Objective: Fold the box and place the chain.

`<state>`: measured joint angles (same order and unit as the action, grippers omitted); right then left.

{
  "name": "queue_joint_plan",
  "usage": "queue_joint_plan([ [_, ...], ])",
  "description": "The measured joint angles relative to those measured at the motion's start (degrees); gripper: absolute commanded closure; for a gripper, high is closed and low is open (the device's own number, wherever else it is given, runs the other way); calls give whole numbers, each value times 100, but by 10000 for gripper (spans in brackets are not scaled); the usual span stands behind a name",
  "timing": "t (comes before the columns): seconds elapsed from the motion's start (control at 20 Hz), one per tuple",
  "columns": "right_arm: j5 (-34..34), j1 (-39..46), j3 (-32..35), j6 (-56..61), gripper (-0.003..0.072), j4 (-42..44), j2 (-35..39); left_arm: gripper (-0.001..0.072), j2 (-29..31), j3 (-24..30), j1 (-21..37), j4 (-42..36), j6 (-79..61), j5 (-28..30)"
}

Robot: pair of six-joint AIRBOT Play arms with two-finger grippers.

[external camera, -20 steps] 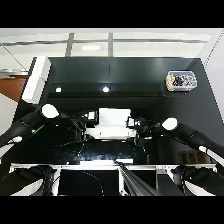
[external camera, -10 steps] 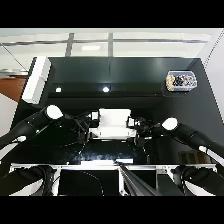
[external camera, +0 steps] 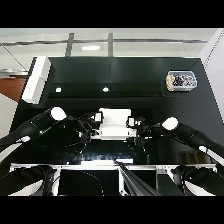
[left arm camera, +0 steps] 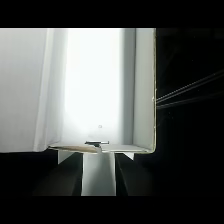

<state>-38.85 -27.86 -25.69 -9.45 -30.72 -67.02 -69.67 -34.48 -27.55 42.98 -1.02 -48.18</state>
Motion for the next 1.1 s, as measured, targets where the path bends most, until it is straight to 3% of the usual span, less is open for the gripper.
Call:
queue_joint_plan([
  [0.2,-4,0,0,0,215,0,0,472,-2,0,-26,-26,63,33],
  [0.4,-4,0,0,0,215,0,0,537,-20,2,-61,-190,199,114],
  [0.75,-4,0,0,0,215,0,0,564,-92,2,-299,-269,256,407],
  [1.1,-4,0,0,-2,215,0,0,541,-103,2,-387,-295,273,435],
])
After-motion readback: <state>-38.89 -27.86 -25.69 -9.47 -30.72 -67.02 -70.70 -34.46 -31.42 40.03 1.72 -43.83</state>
